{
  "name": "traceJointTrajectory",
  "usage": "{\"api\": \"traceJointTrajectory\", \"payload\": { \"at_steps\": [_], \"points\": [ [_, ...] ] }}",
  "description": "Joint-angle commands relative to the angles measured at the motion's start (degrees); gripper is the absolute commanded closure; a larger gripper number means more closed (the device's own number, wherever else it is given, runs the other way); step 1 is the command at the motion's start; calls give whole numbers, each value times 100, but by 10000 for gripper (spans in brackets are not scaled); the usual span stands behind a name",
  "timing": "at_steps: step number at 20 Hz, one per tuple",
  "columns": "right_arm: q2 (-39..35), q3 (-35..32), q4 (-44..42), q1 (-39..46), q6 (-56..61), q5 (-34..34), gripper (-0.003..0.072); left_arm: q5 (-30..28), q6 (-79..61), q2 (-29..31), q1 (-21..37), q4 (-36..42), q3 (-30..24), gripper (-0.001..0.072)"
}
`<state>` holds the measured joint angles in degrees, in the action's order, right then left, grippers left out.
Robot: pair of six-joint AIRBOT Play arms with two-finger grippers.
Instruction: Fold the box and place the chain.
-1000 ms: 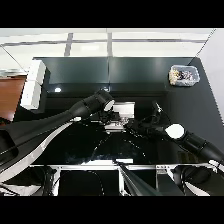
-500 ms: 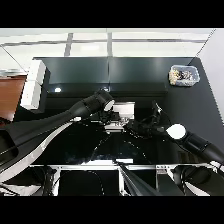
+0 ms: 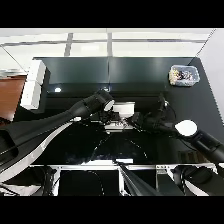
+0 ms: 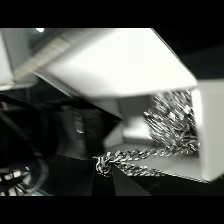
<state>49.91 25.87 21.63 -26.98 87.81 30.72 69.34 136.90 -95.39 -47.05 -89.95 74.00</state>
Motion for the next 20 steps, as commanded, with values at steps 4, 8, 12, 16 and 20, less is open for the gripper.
{"api": "traceJointTrajectory", "payload": {
  "at_steps": [4,8,12,16,20],
  "points": [
    [-297,579,-7,466,-372,573,667,-4,0,-2,4,-2,2,679],
    [-291,667,319,433,-442,651,666,-2,0,-2,4,-2,2,679],
    [-225,667,909,435,-428,748,666,4,0,-2,4,-2,2,679],
    [127,667,918,297,-455,702,666,17,0,-2,4,0,2,679],
    [341,669,1084,210,-452,667,367,15,0,-2,4,0,2,679]
  ]
}}
